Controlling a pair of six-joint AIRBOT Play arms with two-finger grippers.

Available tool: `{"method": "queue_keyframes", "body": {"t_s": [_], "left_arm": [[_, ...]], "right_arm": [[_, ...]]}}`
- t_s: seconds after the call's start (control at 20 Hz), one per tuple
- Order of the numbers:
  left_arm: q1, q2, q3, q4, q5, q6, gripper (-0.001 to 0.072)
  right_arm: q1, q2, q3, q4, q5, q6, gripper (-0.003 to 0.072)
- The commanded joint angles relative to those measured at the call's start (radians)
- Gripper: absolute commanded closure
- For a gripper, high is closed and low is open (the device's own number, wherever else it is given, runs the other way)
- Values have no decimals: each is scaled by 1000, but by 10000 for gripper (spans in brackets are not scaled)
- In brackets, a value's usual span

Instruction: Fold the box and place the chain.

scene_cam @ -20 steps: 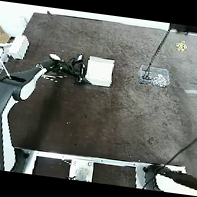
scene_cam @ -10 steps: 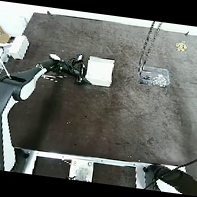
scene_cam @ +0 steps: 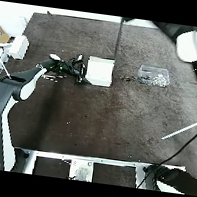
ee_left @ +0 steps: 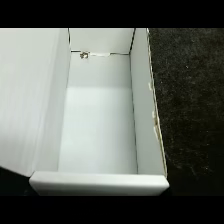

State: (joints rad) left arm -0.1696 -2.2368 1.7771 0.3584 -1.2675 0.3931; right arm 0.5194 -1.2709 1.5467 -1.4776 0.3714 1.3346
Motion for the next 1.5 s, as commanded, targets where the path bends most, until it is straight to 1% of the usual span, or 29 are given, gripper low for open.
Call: {"method": "queue_keyframes", "body": {"t_s": [0.0, 0.1, 0.15, 0.2, 0.25, 0.3, 0.35, 0.4, 0.45, 0.6, 0.7, 0.75, 0.8, 0.9, 0.95, 1.05, 1.15, 1.3, 1.45], "left_arm": [[0, 0, 1, 0, 0, 0, 484], [0, 0, 1, 0, 0, 0, 484], [0, 0, 1, 0, 0, 0, 484], [0, 0, 1, 0, 0, 0, 484], [0, 0, 1, 0, 0, 0, 484], [0, 0, 1, 0, 0, 0, 484], [0, 0, 1, 0, 0, 0, 484], [0, 0, 1, 0, 0, 0, 484], [0, 0, 1, 0, 0, 0, 484], [0, 0, 1, 0, 1, 0, 484], [0, 0, 1, 0, 1, 0, 484], [0, 0, 1, 0, 1, 0, 484], [0, 0, 1, 0, 1, 0, 484], [0, 0, 1, 0, 0, 0, 484], [0, 0, 1, 0, 1, 0, 484], [0, 0, 1, 0, 3, 0, 484], [0, 0, 1, 0, 2, 0, 484], [0, 0, 1, 0, 3, 0, 484], [0, 0, 1, 0, 2, 0, 484]], "right_arm": [[10, -26, -196, 55, -135, 127, 684], [17, -101, -323, 68, -288, 261, 684], [27, -144, -367, 73, -333, 286, 684], [40, -190, -394, 73, -346, 300, 684], [49, -230, -402, 73, -327, 307, 684], [51, -256, -402, 73, -297, 308, 625], [46, -266, -402, 70, -266, 307, 467], [32, -262, -402, 69, -232, 307, 450], [11, -247, -402, 69, -194, 308, 451], [-92, -165, -411, 68, -18, 308, 450], [-186, -109, -455, 70, 80, 310, 450], [-239, -92, -485, 69, 109, 331, 450], [-296, -85, -520, 70, 111, 355, 450], [-399, -97, -578, 88, 71, 391, 450], [-440, -113, -600, 123, 39, 391, 450], [-486, -164, -611, 191, 0, 390, 449], [-485, -215, -611, 231, -58, 390, 450], [-446, -269, -607, 278, -151, 390, 450], [-422, -323, -570, 298, -177, 390, 451]]}}
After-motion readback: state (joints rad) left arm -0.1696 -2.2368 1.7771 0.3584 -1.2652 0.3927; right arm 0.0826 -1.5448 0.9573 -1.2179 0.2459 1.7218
